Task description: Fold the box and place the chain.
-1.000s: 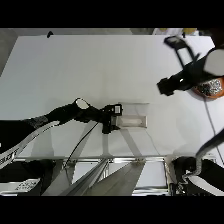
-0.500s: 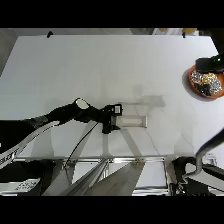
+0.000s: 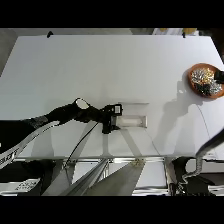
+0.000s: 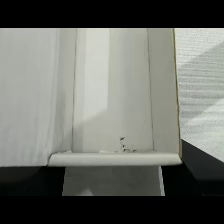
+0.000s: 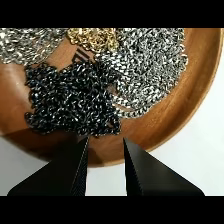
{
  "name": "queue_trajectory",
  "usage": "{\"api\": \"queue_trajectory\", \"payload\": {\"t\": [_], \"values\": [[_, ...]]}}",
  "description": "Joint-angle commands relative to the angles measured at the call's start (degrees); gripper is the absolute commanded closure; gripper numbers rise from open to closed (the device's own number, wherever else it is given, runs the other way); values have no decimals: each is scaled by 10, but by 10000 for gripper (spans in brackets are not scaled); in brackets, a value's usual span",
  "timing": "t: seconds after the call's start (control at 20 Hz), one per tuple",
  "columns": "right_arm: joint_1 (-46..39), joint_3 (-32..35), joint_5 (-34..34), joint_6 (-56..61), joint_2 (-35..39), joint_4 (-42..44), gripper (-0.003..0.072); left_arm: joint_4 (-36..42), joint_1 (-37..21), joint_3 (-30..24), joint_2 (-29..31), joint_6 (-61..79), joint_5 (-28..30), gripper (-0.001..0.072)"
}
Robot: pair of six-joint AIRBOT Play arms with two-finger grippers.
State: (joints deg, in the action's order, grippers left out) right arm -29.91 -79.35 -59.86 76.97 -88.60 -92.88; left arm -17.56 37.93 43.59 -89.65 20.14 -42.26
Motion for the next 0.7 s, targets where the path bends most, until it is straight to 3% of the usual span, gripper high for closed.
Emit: {"api": "queue_trajectory", "payload": {"t": [0.0,0.2,0.65], "values": [[-22,0,20,-10,-43,28,469,0,0,0,0,0,0,395],[-22,0,21,-26,-70,80,469,0,0,0,0,0,0,395],[-22,0,49,-24,-77,81,470,0,0,0,0,0,0,395]]}}
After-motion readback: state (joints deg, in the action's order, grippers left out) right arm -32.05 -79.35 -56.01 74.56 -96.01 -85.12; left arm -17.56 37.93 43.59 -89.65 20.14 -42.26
